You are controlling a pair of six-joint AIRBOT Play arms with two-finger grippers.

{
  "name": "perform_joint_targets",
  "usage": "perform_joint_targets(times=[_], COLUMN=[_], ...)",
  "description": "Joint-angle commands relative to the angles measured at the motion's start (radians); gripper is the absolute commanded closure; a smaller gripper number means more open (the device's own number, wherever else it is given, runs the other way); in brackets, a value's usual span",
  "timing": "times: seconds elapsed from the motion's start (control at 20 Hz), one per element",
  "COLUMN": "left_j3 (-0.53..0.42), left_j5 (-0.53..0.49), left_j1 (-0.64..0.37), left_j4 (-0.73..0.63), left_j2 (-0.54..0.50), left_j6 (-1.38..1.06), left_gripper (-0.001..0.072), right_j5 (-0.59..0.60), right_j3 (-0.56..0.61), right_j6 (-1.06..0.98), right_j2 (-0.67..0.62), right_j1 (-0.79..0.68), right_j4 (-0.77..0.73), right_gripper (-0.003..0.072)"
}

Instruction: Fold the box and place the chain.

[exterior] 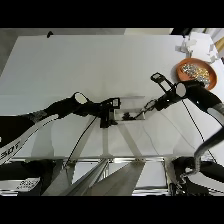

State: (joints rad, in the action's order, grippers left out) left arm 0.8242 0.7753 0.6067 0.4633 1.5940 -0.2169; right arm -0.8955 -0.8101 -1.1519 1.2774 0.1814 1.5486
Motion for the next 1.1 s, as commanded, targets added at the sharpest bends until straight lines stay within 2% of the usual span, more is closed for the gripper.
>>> perform_joint_targets(times=[0.0, 0.2, 0.4, 0.55, 0.7, 1.05], left_j3=[0.0, 0.0, 0.0, 0.0, 0.0, 0.0], left_j5=[0.0, 0.0, 0.0, 0.0, 0.0, 0.0], left_j1=[-0.001, -0.001, -0.001, -0.001, -0.001, -0.001], left_j4=[0.0, 0.0, 0.0, 0.0, 0.0, 0.0], left_j2=[-0.001, -0.001, -0.001, -0.001, -0.001, -0.001], left_j6=[0.0, 0.0, 0.0, 0.0, 0.0, 0.0], left_gripper=[0.0504, 0.0504, 0.0504, 0.0504, 0.0504, 0.0504], right_j5=[-0.059, -0.12, -0.135, -0.118, -0.097, -0.01], right_j3=[0.0, 0.0, 0.0, 0.0, 0.0, 0.0], right_j6=[-0.003, -0.002, 0.036, 0.035, 0.035, 0.035], right_j2=[-0.108, -0.333, -0.558, -0.684, -0.737, -0.729], right_j1=[0.0, 0.0, 0.018, 0.071, 0.126, 0.211], right_j4=[-0.005, -0.057, -0.245, -0.33, -0.399, -0.484], right_gripper=[0.0673, 0.0673, 0.0672, 0.0672, 0.0672, 0.0672])
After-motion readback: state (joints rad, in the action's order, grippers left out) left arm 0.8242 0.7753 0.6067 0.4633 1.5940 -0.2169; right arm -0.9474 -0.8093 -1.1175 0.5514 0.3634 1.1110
